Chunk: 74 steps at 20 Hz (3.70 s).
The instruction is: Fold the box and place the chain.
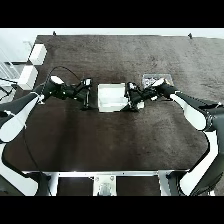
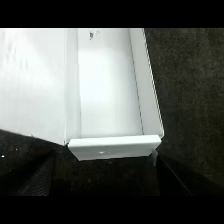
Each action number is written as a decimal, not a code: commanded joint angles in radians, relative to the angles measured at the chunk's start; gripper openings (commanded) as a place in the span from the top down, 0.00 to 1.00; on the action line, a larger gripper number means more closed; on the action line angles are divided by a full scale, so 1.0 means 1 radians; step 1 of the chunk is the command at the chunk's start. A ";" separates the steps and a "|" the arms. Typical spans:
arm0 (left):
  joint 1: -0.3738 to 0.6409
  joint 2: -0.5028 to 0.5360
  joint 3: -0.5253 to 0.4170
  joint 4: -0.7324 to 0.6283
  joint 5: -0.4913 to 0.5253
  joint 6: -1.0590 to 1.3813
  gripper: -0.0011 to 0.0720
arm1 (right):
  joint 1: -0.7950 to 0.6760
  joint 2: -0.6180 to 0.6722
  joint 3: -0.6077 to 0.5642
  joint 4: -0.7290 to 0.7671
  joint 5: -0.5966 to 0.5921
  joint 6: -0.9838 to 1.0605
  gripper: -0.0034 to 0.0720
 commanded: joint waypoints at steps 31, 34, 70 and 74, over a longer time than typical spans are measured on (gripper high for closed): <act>-0.046 -0.086 0.054 0.008 0.033 0.040 0.01 | 0.001 0.000 0.000 0.000 0.000 0.000 0.20; -0.046 -0.116 0.097 0.013 0.018 0.031 0.01 | 0.001 0.000 0.000 0.000 0.001 0.000 0.20; -0.061 -0.182 0.163 -0.037 -0.026 0.032 0.01 | 0.001 0.000 0.000 0.000 0.000 0.000 0.20; -0.061 -0.183 0.163 -0.042 -0.029 0.030 0.01 | 0.001 0.000 0.000 0.000 0.000 0.000 0.20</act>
